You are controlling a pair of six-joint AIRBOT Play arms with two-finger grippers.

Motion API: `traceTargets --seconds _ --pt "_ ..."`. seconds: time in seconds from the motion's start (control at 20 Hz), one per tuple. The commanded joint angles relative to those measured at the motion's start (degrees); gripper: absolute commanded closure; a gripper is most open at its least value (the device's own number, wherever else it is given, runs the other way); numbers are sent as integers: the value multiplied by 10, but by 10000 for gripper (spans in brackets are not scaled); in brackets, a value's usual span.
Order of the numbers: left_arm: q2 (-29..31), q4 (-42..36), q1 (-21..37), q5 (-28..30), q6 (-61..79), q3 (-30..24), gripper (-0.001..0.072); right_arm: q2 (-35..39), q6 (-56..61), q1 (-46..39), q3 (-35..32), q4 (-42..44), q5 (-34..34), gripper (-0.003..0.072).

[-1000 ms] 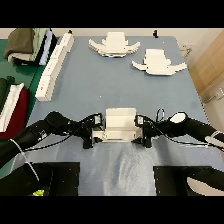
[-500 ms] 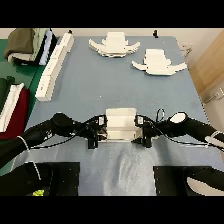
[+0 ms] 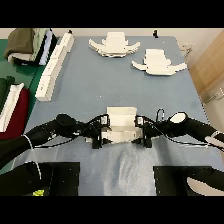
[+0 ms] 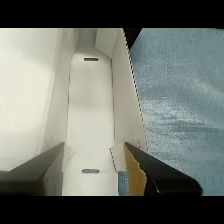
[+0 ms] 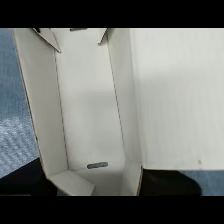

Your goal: Fold the box.

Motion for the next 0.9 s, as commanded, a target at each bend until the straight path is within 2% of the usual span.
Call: traceTargets --seconds 0.0,0.35,0.65,0.75,0.8,0.85 --pt "-4 -7 -4 -5 6 0 24 0 1 0 0 1 0 144" --pt "-4 -6 -4 -4 5 0 24 0 1 0 0 1 0 144" --pt "-3 -5 -4 26 2 0 36 0 1 0 0 1 0 144" --pt "1 10 -3 25 -3 0 436 0 2 0 0 1 0 144" --pt "5 21 -3 25 -9 0 498 0 2 0 0 1 0 144" --pt "11 29 -3 25 -20 0 498 0 1 0 0 1 0 144"
